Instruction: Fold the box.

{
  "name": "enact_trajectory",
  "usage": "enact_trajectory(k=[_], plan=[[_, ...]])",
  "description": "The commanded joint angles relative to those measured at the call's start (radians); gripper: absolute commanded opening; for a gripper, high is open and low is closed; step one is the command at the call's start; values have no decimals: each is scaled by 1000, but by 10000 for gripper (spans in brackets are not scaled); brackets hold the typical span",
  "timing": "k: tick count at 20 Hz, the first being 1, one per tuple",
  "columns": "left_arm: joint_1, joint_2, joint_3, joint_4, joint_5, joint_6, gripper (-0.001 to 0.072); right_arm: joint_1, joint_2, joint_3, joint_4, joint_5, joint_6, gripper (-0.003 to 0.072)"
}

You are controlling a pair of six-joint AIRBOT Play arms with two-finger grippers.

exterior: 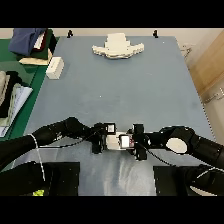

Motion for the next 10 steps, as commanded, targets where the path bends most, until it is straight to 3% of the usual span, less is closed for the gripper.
enact_trajectory(k=[1, 10], plan=[[1, 0, 0, 0, 0, 1, 412, 3, -3, -2, -53, -59, -42, 529], [1, 0, 0, 0, 0, 1, 412, 30, 33, -2, -84, -113, -54, 515]])
